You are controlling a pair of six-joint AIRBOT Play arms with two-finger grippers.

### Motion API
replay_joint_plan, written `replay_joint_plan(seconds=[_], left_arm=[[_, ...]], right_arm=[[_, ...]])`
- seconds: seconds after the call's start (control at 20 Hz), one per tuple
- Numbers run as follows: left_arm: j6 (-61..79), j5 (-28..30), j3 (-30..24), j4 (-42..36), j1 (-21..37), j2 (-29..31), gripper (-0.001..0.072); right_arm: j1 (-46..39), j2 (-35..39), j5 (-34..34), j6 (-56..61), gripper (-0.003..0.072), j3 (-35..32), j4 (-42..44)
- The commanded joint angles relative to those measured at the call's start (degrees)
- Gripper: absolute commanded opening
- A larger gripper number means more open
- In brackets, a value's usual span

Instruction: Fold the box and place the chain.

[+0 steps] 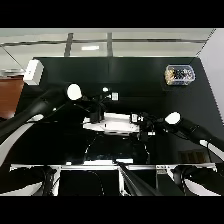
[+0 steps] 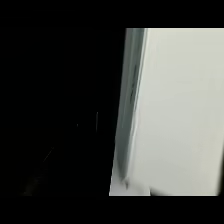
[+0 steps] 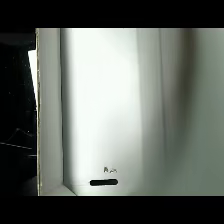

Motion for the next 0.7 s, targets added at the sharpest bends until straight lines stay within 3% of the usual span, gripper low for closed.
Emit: replay_joint_plan(seconds=[0.0,0.1,0.25,0.35,0.4,0.45,0.5,0.6,0.65], left_arm=[[-13.2,-7.8,0.0,12.3,2.1,5.2,0.0643],[-17.9,-13.3,-0.3,8.2,6.5,7.1,0.064],[-23.5,-16.2,-4.8,0.1,13.2,10.4,0.0617],[-25.3,-16.2,-9.0,-3.1,15.3,13.0,0.0494],[-25.3,-16.2,-11.0,-5.6,15.8,14.2,0.039],[-25.2,-16.3,-13.2,-9.6,15.9,15.2,0.009],[-24.9,-16.3,-15.2,-15.2,15.8,15.7,0.0025],[-17.5,-14.4,-20.7,-31.1,14.0,16.5,0.0023],[-16.7,-10.0,-23.7,-36.0,12.5,16.7,0.0023]], right_arm=[[0.0,0.0,1.6,-0.6,0.0429,0.0,-0.9],[0.0,0.0,1.6,-0.7,0.043,0.0,-0.9],[0.0,0.0,1.6,-0.7,0.043,0.0,-1.0],[0.0,0.0,1.8,-0.9,0.043,0.0,-1.2],[0.1,0.0,2.0,-1.0,0.043,0.0,-1.2],[0.1,0.0,2.0,-1.0,0.043,0.0,-1.2],[0.1,0.0,2.0,-1.0,0.043,0.0,-1.2],[0.1,0.0,2.0,-1.0,0.0429,0.0,-1.2],[0.1,0.0,2.0,-1.0,0.043,0.0,-1.2]])
